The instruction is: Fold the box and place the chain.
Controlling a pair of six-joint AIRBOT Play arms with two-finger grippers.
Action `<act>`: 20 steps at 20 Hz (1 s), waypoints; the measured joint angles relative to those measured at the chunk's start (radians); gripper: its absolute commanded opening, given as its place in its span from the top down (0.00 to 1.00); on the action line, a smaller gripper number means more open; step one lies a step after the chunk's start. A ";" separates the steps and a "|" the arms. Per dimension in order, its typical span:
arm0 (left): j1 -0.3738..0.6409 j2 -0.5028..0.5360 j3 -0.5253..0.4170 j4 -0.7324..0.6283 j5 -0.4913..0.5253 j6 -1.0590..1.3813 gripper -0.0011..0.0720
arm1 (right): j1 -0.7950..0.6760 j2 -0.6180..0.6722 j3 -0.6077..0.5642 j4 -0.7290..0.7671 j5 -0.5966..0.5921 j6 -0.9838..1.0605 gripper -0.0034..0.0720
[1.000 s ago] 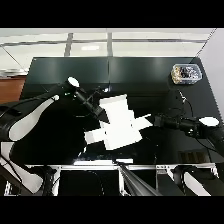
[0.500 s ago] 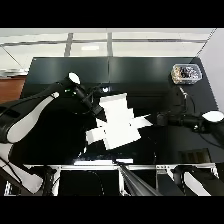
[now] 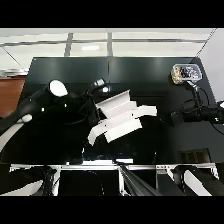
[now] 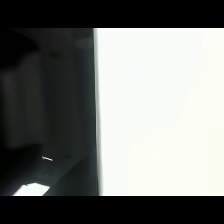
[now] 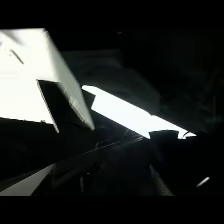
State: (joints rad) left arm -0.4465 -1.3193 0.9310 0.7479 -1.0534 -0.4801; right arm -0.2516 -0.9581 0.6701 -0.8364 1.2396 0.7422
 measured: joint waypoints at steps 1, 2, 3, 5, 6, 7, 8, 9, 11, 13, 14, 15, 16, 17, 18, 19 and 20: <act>-0.015 0.013 -0.029 0.000 0.041 0.074 0.95 | -0.002 0.000 0.002 -0.005 -0.016 0.003 0.07; -0.034 0.018 -0.052 0.000 0.086 0.143 0.95 | -0.003 0.000 0.004 -0.009 -0.033 0.007 0.07; -0.052 0.015 -0.066 0.002 0.124 0.201 0.95 | -0.003 0.000 0.005 -0.013 -0.046 0.008 0.07; -0.085 -0.007 -0.076 0.003 0.204 0.307 0.95 | 0.002 0.000 0.006 -0.028 -0.064 0.003 0.07; -0.099 -0.025 -0.074 0.004 0.233 0.351 0.95 | 0.009 0.000 0.004 -0.039 -0.072 -0.014 0.07; -0.108 -0.044 -0.067 0.004 0.251 0.383 0.95 | 0.019 0.000 0.000 -0.049 -0.077 -0.040 0.07; -0.116 -0.066 -0.060 0.004 0.267 0.410 0.95 | 0.031 0.000 -0.006 -0.054 -0.083 -0.074 0.07; -0.121 -0.086 -0.052 0.008 0.280 0.429 0.95 | 0.045 0.000 -0.014 -0.056 -0.085 -0.110 0.07; -0.128 -0.120 -0.039 0.023 0.292 0.457 0.95 | 0.077 0.000 -0.040 -0.047 -0.099 -0.203 0.07; -0.131 -0.143 -0.031 0.045 0.298 0.464 0.95 | 0.111 0.000 -0.073 -0.013 -0.117 -0.308 0.07; -0.133 -0.150 -0.028 0.054 0.303 0.462 0.95 | 0.132 0.000 -0.093 0.006 -0.128 -0.359 0.07; -0.135 -0.155 -0.026 0.063 0.303 0.459 0.95 | 0.151 0.000 -0.113 0.024 -0.137 -0.399 0.07; -0.137 -0.159 -0.024 0.066 0.303 0.457 0.95 | 0.175 0.000 -0.134 0.037 -0.152 -0.435 0.07; -0.137 -0.162 -0.023 0.070 0.302 0.454 0.95 | 0.201 0.000 -0.154 0.047 -0.169 -0.462 0.07; -0.138 -0.164 -0.023 0.072 0.303 0.454 0.95 | 0.226 0.000 -0.171 0.053 -0.180 -0.483 0.07; -0.138 -0.166 -0.022 0.074 0.303 0.454 0.95 | 0.252 0.000 -0.186 0.058 -0.195 -0.506 0.07; -0.138 -0.166 -0.022 0.075 0.303 0.453 0.95 | 0.280 0.000 -0.201 0.064 -0.213 -0.533 0.07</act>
State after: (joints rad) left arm -0.5850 -1.4857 0.9092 0.8230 -0.7502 -0.0273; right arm 0.0288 -0.9581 0.4690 -0.7727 1.0264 0.2096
